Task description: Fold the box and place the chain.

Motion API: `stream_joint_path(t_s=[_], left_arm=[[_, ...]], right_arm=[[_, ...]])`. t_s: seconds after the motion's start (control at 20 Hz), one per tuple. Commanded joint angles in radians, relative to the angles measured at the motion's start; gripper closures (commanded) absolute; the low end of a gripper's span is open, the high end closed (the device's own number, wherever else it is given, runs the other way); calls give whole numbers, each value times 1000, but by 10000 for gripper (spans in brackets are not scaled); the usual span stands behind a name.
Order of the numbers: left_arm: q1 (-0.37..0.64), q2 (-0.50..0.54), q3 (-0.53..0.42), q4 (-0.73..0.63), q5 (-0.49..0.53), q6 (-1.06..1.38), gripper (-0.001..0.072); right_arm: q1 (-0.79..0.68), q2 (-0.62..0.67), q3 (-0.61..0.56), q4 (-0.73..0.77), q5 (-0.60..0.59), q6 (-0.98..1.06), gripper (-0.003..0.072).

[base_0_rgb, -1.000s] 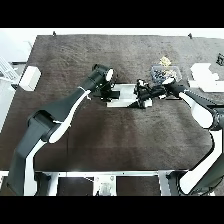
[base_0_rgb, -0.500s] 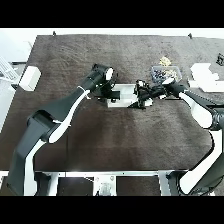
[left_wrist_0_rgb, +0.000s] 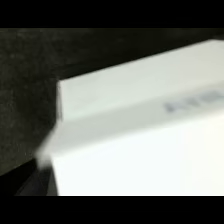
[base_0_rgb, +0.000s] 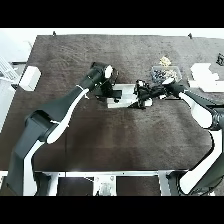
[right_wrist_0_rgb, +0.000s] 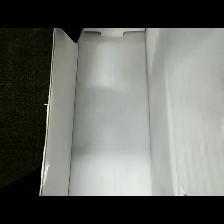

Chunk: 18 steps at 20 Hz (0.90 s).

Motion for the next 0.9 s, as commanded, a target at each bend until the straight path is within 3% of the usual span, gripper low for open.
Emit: stream_joint_path(t_s=[0.0,0.4,0.5,0.55,0.65,0.7,0.8,0.85], left_arm=[[13,42,0,-15,-29,62,35],[63,136,-13,19,-191,307,36],[91,154,-37,21,-162,495,36],[107,161,-63,0,-117,620,37],[154,161,-113,-174,-61,897,37],[180,161,-141,-259,-64,1017,36],[227,159,-180,-293,-132,1143,37],[239,156,-193,-306,-117,1157,56]], right_arm=[[0,0,0,0,1,0,95],[0,0,0,0,0,0,95],[0,0,0,0,0,0,95],[0,0,0,0,0,0,95],[0,0,0,0,0,0,95],[0,0,0,0,0,0,95],[0,0,0,0,0,0,95],[0,0,0,0,0,0,95]])
